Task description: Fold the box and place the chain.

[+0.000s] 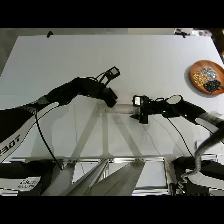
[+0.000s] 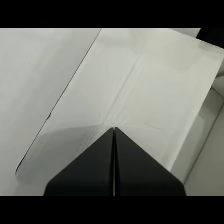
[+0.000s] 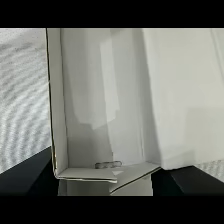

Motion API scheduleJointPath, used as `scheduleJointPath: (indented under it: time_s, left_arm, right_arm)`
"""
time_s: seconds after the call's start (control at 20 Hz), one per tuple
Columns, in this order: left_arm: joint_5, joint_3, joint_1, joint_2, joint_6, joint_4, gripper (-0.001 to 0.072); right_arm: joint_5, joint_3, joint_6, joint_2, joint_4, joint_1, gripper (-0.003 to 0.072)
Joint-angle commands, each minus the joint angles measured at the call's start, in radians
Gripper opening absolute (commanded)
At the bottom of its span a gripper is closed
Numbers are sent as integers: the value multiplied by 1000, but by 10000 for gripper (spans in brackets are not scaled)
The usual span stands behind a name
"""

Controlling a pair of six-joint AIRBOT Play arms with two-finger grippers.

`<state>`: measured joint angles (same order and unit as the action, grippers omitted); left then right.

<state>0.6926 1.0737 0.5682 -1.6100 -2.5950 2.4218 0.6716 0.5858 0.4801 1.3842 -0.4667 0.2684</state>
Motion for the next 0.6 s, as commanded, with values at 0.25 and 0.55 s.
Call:
scheduleJointPath:
  time_s: [0.25,0.55]
  left_arm:
    - [57,0,-1,9,19,-21,5]
    - [-105,0,-5,111,-4,-21,8]
  right_arm:
    - [-2,0,0,0,0,0,320]
    - [-2,0,0,0,0,0,320]
